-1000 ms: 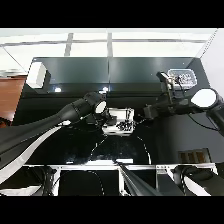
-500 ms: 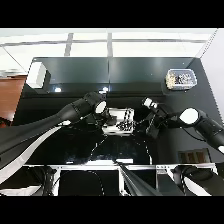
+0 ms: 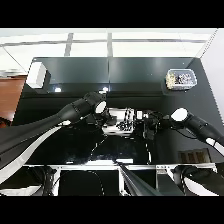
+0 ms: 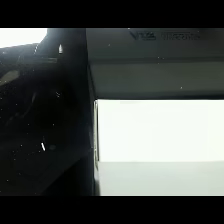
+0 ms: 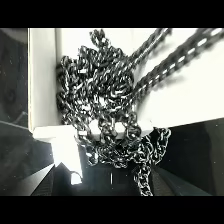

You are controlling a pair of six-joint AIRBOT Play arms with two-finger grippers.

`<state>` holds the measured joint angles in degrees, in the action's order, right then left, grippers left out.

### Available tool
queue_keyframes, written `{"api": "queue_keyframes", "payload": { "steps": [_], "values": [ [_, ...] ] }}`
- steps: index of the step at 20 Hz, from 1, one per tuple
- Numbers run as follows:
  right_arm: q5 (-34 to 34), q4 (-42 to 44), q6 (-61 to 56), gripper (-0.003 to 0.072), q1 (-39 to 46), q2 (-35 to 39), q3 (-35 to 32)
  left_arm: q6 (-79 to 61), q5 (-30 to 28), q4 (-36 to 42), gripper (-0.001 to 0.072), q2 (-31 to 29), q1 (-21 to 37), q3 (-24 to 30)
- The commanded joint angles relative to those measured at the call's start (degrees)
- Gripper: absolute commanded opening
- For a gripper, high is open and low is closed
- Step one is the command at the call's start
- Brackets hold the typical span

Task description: Fold the box and place the chain.

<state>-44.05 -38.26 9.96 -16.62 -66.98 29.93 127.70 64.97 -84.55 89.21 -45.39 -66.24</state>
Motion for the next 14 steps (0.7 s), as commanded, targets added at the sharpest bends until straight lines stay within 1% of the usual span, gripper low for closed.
{"api": "queue_keyframes", "payload": {
  "steps": [1, 3, 4, 5, 6, 7, 8, 10, 12, 14],
  "values": [
    [2.14, 3.45, 5.64, 0.0709, -0.04, -3.10, -0.04, 0.00, -0.04, -0.02, 0.0028, 0.02, 0.02, 0.02],
    [2.78, 6.86, 8.28, 0.0708, -0.04, -4.28, -0.02, 0.00, -0.04, -0.02, 0.0029, 0.02, 0.02, 0.02],
    [3.28, 6.86, 8.35, 0.0708, -0.04, -4.28, 0.02, 0.00, -0.02, -0.02, 0.0028, 0.02, 0.02, 0.02],
    [3.87, 6.67, 8.28, 0.0618, 0.09, -4.28, 0.07, 0.00, -0.04, -0.02, 0.0028, 0.02, 0.02, 0.02],
    [3.80, 6.69, 8.17, 0.0473, 0.44, -4.28, 0.07, 0.00, -0.02, -0.02, 0.0028, 0.02, 0.02, 0.02],
    [3.82, 6.56, 6.82, 0.0301, 0.57, -4.26, 0.07, 0.00, -0.02, -0.02, 0.0028, 0.02, 0.02, 0.02],
    [3.78, 5.73, 5.11, 0.0078, 0.55, -4.22, 0.07, 0.00, -0.02, -0.02, 0.0028, 0.02, 0.02, 0.02],
    [3.82, 3.41, 1.05, 0.0015, 0.55, -3.78, 0.09, 0.00, -0.02, -0.02, 0.0028, 0.02, 0.02, 0.02],
    [3.89, -0.31, -5.05, 0.0019, 0.57, -1.70, 0.11, 0.00, -0.02, -0.02, 0.0028, 0.02, 0.02, 0.02],
    [4.24, -5.09, -14.62, 0.0019, 0.57, 2.21, 0.13, 0.00, -0.04, -0.02, 0.0028, 0.02, 0.02, 0.02]
  ]
}}
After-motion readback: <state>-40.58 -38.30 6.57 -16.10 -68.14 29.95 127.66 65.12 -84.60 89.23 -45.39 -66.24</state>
